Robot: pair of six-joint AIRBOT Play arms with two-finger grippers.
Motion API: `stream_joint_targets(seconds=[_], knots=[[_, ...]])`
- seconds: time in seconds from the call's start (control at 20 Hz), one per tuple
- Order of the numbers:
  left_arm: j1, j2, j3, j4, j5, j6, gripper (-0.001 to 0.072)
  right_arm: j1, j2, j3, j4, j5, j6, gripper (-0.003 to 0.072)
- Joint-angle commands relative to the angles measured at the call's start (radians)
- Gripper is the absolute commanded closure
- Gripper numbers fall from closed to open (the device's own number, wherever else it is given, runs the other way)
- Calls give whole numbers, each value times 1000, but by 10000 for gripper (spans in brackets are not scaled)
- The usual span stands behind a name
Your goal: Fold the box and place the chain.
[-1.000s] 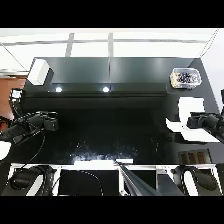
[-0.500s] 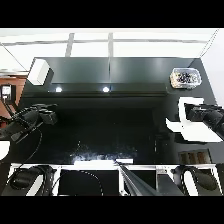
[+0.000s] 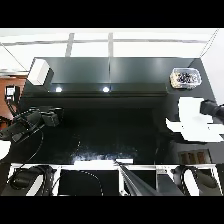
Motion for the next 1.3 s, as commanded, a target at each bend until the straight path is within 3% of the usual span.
stream_joint_targets(seconds=[0.0, 0.35, 0.65, 0.85, 0.95, 1.05, 1.25], knots=[[0, -1, -1, 0, -17, -3, 7, -154, -140, 102, -167, -56, 122, -24], [-1, -1, -1, 0, -18, -3, 7, -531, -515, 411, -25, 86, 132, -23], [-1, -1, -1, -1, -17, -3, 7, -779, -851, 615, 328, 393, -232, -23], [0, -1, -1, 0, -7, -3, 7, -858, -1025, 712, 406, 554, -324, -12], [-1, -1, -1, 0, 23, -3, 7, -883, -1114, 773, 520, 706, -391, 15], [-1, -1, -1, 0, 42, -3, 7, -878, -1175, 817, 536, 811, -405, 16], [-1, -1, -1, 0, 45, -3, 7, -852, -1234, 838, 574, 885, -480, 15]])
